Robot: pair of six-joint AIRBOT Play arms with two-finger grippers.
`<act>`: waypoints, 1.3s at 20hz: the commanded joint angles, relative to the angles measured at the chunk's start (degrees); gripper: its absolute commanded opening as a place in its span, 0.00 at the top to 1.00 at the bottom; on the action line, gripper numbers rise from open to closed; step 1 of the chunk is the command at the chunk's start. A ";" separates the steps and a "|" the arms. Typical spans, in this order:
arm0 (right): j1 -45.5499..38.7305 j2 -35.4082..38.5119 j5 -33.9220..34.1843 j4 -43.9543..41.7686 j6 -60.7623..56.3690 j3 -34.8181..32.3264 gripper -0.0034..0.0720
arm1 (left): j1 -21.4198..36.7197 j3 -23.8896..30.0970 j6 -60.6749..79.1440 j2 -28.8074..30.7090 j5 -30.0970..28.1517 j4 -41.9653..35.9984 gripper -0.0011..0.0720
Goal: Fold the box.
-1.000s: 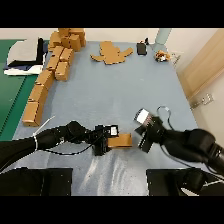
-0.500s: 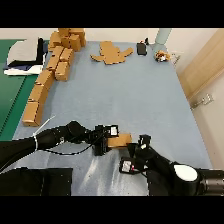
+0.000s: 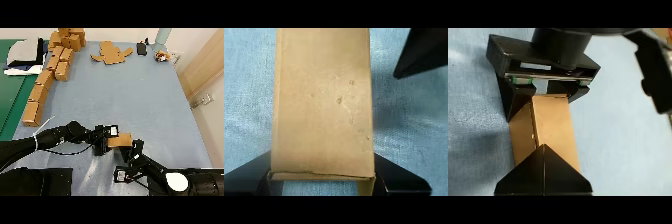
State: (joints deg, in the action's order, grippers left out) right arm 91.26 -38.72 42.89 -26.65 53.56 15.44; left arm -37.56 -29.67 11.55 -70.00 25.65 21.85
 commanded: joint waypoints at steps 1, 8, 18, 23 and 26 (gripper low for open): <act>0.22 -2.12 -0.94 1.20 -1.42 -0.02 0.95 | 0.02 -0.02 0.02 0.04 -0.02 0.00 0.28; 0.20 -3.65 -0.83 7.56 -6.32 -0.02 0.95 | 0.02 -0.02 0.02 0.04 0.00 0.00 0.28; 0.09 -6.93 0.94 11.47 -10.75 0.20 0.95 | 0.02 -0.02 0.02 0.04 0.00 0.00 0.28; 0.09 -7.06 1.11 10.75 -11.61 0.13 0.95 | 0.02 -0.02 0.02 0.04 0.00 0.00 0.28; 0.09 -7.45 1.11 8.83 -11.61 0.07 0.95 | 0.02 -0.02 0.02 0.04 0.00 0.00 0.28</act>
State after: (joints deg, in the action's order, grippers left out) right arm 91.37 -45.82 43.94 -16.49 42.30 15.55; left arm -37.56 -29.67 11.55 -70.00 25.65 21.82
